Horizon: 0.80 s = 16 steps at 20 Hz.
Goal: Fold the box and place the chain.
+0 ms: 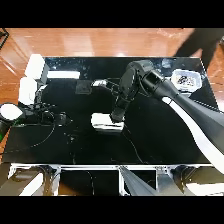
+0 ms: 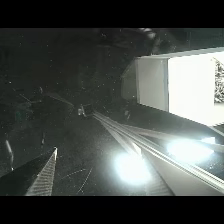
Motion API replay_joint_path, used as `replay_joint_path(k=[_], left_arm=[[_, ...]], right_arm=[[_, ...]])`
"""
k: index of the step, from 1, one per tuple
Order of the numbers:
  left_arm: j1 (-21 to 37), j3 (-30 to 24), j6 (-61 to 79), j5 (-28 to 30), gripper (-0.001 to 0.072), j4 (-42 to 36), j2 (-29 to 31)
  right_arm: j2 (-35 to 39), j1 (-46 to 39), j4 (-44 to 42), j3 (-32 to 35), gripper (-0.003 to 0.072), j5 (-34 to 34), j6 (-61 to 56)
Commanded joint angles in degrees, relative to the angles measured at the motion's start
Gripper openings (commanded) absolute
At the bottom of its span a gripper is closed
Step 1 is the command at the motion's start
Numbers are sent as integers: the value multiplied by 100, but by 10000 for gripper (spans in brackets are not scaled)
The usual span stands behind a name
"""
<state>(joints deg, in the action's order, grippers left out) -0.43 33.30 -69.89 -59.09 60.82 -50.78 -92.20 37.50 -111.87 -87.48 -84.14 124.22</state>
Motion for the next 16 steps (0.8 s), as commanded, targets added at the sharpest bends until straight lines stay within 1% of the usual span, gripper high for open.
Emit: replay_joint_path(k=[1, 4, 6, 8, 14, 16], left_arm=[[4, 0, 2, 4, 619, 2, -2], [4, 0, 2, 2, 619, 2, -2], [4, 0, 2, 2, 619, 2, -2], [4, 0, 2, 4, 619, 2, -2], [4, 0, 2, 7, 619, 2, -2], [4, 0, 2, 7, 619, 2, -2]], right_arm=[[234, 247, 579, 442, 710, 463, -61], [308, 507, 699, 704, 710, 1163, -120], [323, 756, 1088, 704, 710, 1558, -153], [319, 942, 1362, 706, 711, 1565, -153], [319, 1014, 1419, 708, 711, 1423, -278], [321, 1097, 1657, 708, 711, 1351, -341]])
